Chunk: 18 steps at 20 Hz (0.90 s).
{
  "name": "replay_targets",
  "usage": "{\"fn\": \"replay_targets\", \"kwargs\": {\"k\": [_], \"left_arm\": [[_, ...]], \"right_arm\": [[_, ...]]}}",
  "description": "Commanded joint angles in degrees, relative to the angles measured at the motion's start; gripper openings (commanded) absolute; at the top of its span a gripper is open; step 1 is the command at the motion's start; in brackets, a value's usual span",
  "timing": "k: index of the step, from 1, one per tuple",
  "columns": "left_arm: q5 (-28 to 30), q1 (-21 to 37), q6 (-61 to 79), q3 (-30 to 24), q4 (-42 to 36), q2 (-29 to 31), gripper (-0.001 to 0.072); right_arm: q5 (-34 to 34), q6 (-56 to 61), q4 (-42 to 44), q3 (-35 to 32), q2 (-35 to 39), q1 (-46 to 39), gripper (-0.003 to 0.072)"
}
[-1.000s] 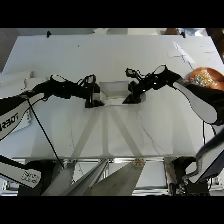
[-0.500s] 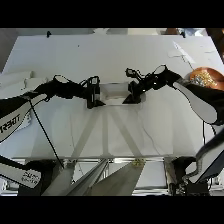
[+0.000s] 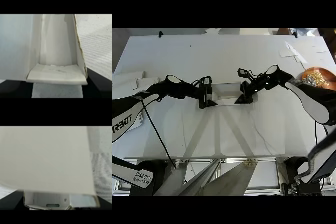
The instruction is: Fold the box and place the chain.
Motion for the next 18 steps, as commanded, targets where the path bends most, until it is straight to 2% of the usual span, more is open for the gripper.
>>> {"fn": "replay_targets", "kwargs": {"k": [1,9,10,11,12,15,18], "left_arm": [[0.22,-0.02,-0.04,0.04,0.00,0.00,0.0376],[0.22,-0.02,-0.04,0.04,0.00,0.00,0.0376],[0.22,-0.02,-0.04,0.04,0.00,0.00,0.0376],[0.24,-0.02,-0.04,0.04,0.00,0.00,0.0376],[0.22,-0.02,-0.04,0.04,0.00,0.00,0.0376],[0.22,-0.02,-0.04,0.04,0.00,0.00,0.0376],[0.24,-0.02,-0.04,0.04,0.00,0.00,0.0376]], "right_arm": [[0.00,0.02,0.00,0.00,0.02,0.00,0.0176],[1.75,0.07,1.86,0.00,0.04,0.13,0.0184],[1.75,0.04,1.88,0.00,0.04,0.13,0.0294],[1.75,0.04,1.70,0.00,0.04,0.13,0.0544],[1.64,0.04,1.73,0.00,0.07,0.13,0.0701],[1.84,1.44,0.81,0.00,0.48,0.07,0.0688],[2.40,3.65,-3.91,0.00,2.40,0.07,0.0685]]}}
